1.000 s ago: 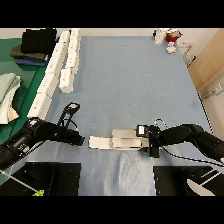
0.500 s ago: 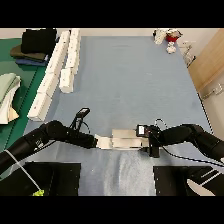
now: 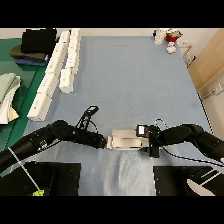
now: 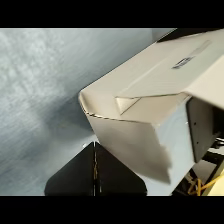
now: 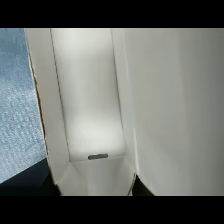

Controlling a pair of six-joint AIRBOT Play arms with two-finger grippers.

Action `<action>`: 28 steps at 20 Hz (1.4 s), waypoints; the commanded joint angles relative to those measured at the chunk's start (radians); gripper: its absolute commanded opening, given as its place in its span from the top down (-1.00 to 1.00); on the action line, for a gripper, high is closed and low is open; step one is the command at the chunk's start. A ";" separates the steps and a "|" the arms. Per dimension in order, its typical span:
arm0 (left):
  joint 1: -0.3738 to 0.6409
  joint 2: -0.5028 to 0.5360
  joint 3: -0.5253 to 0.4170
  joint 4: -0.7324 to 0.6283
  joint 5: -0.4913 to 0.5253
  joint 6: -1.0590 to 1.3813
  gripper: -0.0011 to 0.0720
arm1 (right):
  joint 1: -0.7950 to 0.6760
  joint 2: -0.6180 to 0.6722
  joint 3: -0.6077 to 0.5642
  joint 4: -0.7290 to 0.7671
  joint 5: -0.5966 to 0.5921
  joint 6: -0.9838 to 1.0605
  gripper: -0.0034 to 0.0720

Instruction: Fold the box.

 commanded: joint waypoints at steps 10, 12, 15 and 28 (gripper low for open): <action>0.025 -0.003 0.059 -0.026 -0.036 -0.098 -0.09 | 0.000 0.000 0.001 0.000 0.000 0.000 -0.45; 0.025 -0.033 0.052 -0.066 -0.026 -0.098 -0.10 | 0.000 0.000 0.001 0.000 0.000 0.000 -0.45; -0.020 -0.103 0.064 -0.067 -0.019 -0.110 -0.10 | 0.000 0.000 0.001 0.000 0.000 0.000 -0.45; -0.349 -0.248 0.366 0.680 -0.153 -1.054 -0.09 | 0.000 0.000 0.001 0.000 0.000 0.000 -0.45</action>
